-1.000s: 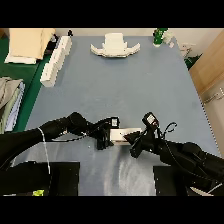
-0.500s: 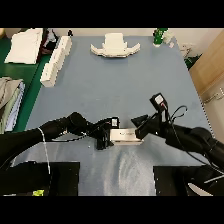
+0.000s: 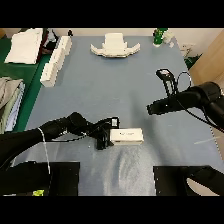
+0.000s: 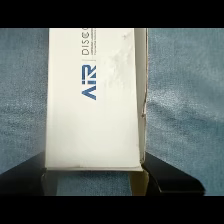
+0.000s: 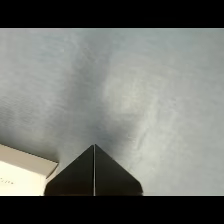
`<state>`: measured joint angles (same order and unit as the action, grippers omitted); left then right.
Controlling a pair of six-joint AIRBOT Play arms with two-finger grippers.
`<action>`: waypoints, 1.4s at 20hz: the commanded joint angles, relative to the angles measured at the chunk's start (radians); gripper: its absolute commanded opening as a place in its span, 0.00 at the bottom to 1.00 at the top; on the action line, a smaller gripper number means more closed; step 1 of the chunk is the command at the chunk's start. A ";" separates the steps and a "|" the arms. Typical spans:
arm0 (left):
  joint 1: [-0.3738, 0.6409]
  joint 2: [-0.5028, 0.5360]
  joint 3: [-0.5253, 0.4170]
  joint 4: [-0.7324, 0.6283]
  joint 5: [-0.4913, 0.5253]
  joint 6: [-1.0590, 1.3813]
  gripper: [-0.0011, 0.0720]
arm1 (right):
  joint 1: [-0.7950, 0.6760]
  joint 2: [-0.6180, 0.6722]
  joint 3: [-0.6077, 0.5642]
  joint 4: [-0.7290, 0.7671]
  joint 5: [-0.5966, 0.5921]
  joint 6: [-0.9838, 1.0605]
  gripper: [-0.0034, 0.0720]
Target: Fold the box.
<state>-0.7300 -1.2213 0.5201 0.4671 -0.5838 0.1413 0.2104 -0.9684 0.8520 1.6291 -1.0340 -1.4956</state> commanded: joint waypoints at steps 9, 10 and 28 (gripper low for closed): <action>0.192 0.272 0.000 0.201 -0.015 -0.390 0.58 | -0.018 -0.061 0.053 -0.036 -0.089 0.038 0.05; 0.244 0.322 0.000 0.316 -0.034 -0.511 0.58 | -0.018 -0.061 0.053 -0.035 -0.089 0.038 0.05; 0.981 0.259 0.000 0.760 0.207 -1.155 0.58 | -0.018 -0.061 0.053 -0.036 -0.089 0.038 0.05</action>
<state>0.2291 -0.8818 0.5194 1.2182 -0.5095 -1.0016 0.1936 -1.0283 0.9039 1.5925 -1.1229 -1.4574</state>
